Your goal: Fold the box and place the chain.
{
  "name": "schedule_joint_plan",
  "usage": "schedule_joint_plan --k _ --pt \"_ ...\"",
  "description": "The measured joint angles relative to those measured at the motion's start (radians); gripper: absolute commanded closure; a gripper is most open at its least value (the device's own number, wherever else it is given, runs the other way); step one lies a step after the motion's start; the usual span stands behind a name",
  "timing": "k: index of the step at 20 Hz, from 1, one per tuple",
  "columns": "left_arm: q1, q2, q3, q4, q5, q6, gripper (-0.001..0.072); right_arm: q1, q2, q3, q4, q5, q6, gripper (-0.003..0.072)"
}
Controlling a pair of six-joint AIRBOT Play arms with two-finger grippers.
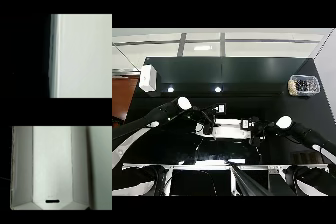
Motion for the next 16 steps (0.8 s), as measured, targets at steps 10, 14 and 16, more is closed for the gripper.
schedule_joint_plan --k 10,14,16 --pt "0.000 0.024 0.008 0.016 -0.010 -0.076 0.0179 0.000 -0.002 0.000 -0.001 -0.001 -0.003 0.0215" --pt "0.006 0.109 0.020 0.153 -0.102 -0.249 0.0264 0.000 -0.002 0.000 -0.004 0.000 -0.004 0.0215" --pt "0.011 0.163 0.023 0.262 -0.185 -0.396 0.0553 0.000 -0.002 0.000 -0.005 0.001 -0.004 0.0216"
